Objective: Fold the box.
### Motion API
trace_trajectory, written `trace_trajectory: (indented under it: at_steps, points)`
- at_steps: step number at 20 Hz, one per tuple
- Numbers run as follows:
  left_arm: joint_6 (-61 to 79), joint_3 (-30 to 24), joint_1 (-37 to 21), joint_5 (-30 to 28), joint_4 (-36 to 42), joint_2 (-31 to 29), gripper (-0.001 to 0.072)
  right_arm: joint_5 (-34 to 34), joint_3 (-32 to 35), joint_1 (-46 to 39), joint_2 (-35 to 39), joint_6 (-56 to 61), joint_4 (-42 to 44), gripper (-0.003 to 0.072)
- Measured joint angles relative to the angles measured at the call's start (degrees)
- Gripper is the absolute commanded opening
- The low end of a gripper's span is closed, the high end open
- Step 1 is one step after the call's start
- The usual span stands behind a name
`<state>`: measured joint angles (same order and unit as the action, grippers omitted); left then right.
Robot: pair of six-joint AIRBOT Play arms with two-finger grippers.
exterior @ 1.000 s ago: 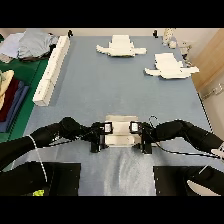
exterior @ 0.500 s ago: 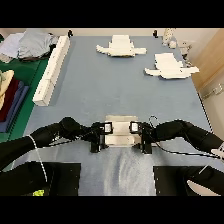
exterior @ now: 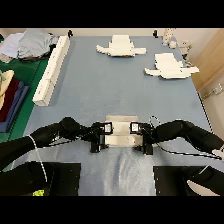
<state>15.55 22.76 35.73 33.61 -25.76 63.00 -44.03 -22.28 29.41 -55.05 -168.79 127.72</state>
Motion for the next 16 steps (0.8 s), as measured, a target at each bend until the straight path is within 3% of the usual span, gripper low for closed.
trace_trajectory:
  at_steps: [4,8,10,12,14,16]
  points:
    - [0.0,0.0,0.0,-0.02,0.02,0.0,0.0471,-7.06,-1.7,0.0,5.11,11.28,-7.96,0.072]
    - [0.0,0.0,0.0,-0.02,0.02,0.0,0.0472,-18.84,-6.03,0.0,12.41,31.76,-16.55,0.0712]
    - [0.0,0.0,0.0,-0.04,0.04,0.0,0.0471,-22.25,-7.78,0.0,15.15,44.98,-15.3,0.0382]
    - [0.0,0.0,0.0,-0.04,0.04,0.0,0.0471,-22.38,-8.57,0.26,15.76,54.73,-8.52,0.0331]
    - [0.0,0.0,0.0,-0.04,0.04,0.0,0.0471,-18.78,-8.98,1.6,14.01,60.63,-1.66,0.0217]
    - [0.0,0.0,0.0,-0.04,0.04,0.0,0.0471,-12.5,-9.49,3.43,10.54,64.96,2.62,0.0216]
